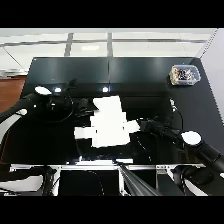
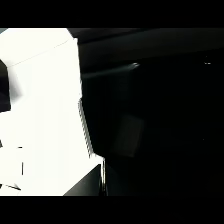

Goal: Fold the box and place the chain.

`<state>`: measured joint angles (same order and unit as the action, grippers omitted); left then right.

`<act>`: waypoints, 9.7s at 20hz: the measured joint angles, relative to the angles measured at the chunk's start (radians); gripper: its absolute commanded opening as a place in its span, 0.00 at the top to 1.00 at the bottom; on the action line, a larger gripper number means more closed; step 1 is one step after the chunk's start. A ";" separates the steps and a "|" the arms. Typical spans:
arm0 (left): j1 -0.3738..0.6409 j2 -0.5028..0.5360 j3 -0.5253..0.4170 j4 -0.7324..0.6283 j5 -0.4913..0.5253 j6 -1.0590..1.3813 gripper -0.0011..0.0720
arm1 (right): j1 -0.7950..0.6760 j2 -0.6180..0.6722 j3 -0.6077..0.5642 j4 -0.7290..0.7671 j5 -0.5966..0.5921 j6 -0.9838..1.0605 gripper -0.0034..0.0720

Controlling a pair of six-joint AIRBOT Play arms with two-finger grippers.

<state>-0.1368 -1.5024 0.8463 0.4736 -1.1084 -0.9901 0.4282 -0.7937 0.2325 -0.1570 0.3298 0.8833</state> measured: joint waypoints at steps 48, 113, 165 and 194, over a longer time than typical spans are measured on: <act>-0.290 0.039 0.033 0.234 0.189 1.091 0.95 | 0.034 -0.127 0.285 -0.842 0.421 -0.626 0.02; -0.299 0.034 0.034 0.246 0.183 1.088 0.95 | 0.021 -0.519 0.367 -0.396 0.358 -1.102 0.24; -0.051 0.523 -0.191 0.178 0.069 0.800 0.09 | 0.022 -0.519 0.367 -0.417 0.375 -1.106 0.72; -0.269 0.284 -0.229 0.234 0.264 1.167 0.68 | 0.022 -0.519 0.367 -0.417 0.374 -1.106 0.72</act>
<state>-0.4061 -1.2186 0.6178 0.7074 -0.8440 0.1768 0.4503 -1.3128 0.5995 -0.5739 0.7036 -0.2222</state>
